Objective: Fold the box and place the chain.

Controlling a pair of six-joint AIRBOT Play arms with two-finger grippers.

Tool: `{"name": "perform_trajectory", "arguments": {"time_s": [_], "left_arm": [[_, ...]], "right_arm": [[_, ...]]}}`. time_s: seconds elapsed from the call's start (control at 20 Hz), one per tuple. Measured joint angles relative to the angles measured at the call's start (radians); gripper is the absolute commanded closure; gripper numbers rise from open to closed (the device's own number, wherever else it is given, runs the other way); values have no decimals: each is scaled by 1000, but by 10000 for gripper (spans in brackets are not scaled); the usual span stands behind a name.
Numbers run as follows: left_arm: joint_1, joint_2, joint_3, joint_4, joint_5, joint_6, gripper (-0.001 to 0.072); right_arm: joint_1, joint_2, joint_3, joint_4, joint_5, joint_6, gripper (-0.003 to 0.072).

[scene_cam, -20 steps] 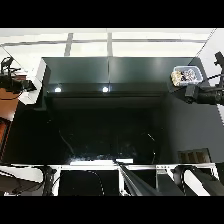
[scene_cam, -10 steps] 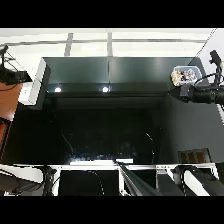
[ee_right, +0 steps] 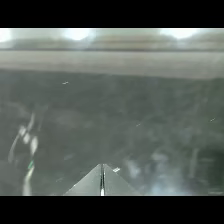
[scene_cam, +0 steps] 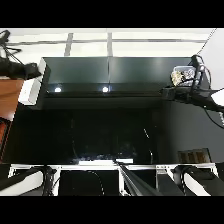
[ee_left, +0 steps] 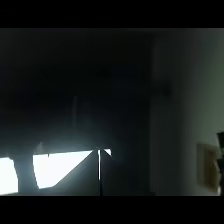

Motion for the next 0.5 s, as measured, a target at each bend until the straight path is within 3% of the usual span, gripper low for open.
{"name": "perform_trajectory", "arguments": {"time_s": [0.15,0.25,0.5], "left_arm": [[-106,223,-322,-13,231,65,686],[-143,333,-473,-18,327,90,685],[-172,437,-604,-23,457,117,685]], "right_arm": [[27,-37,-28,-79,-91,-8,666],[35,-50,-36,-129,-112,-11,666],[42,-61,-43,-180,-132,-12,667]]}}
